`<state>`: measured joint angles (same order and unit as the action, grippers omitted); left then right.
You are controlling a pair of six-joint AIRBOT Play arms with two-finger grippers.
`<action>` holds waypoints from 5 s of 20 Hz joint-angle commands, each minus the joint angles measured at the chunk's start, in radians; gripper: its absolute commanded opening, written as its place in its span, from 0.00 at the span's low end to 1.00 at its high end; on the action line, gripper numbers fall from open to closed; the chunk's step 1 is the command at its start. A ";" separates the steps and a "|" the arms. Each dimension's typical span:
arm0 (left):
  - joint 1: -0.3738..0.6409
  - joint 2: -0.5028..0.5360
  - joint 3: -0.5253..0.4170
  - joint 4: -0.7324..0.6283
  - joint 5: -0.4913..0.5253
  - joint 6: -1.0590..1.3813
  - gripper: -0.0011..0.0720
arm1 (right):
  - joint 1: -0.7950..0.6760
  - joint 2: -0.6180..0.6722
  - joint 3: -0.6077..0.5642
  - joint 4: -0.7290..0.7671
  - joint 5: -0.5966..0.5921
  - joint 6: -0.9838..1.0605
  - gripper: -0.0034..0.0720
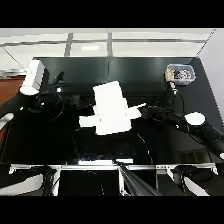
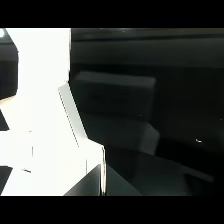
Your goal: Fold the box and place the chain.
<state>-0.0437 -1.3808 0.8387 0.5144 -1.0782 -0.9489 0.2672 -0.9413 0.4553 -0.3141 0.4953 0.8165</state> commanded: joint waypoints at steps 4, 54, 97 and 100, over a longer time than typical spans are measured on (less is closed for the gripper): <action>-0.006 -0.286 0.221 -0.088 -0.215 0.010 0.96 | 0.022 0.002 -0.003 -0.043 0.036 0.001 0.07; -0.435 -0.078 0.053 0.345 0.233 0.900 0.05 | 0.037 -0.007 0.073 -0.569 0.241 -0.468 0.85; -0.437 -0.083 0.053 0.345 0.230 0.897 0.05 | 0.122 -0.200 0.176 -0.314 0.184 -0.982 0.98; -0.437 -0.083 0.053 0.344 0.229 0.897 0.05 | 0.065 -0.200 0.176 -0.304 0.188 -0.982 0.98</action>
<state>-0.4805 -1.4635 0.8917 0.8581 -0.8490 -0.0525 0.3706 -1.1423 0.6300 -0.6304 0.6846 -0.1577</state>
